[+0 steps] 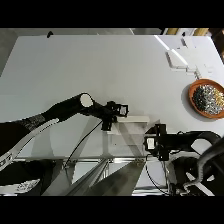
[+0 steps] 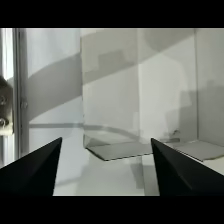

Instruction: Fold the box and place the chain.

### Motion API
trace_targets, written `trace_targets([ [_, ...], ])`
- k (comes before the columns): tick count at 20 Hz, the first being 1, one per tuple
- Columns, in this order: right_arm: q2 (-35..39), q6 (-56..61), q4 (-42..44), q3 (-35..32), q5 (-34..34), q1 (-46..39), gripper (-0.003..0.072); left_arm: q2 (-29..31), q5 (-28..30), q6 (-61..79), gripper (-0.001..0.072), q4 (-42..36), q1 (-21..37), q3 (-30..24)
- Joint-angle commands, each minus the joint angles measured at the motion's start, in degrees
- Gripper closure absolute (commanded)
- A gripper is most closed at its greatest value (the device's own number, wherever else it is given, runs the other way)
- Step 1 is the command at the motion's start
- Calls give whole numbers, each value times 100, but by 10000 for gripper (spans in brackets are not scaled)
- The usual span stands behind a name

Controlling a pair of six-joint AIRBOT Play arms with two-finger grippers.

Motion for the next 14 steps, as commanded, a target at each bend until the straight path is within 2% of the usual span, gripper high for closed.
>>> trace_targets([
  [1,46,-50,-568,-315,-787,656,23,4,0,0,697,0,-4,0],
  [4,44,468,-857,-575,-1335,931,1,4,2,0,697,0,-4,0],
  [7,37,938,-1145,-625,-1530,951,2,4,2,0,697,0,-4,0],
  [11,9,997,-1143,-621,-1908,951,3,4,2,0,697,0,-4,0],
  [14,9,997,-1132,-564,-1912,951,4,4,0,0,697,0,-4,0],
])
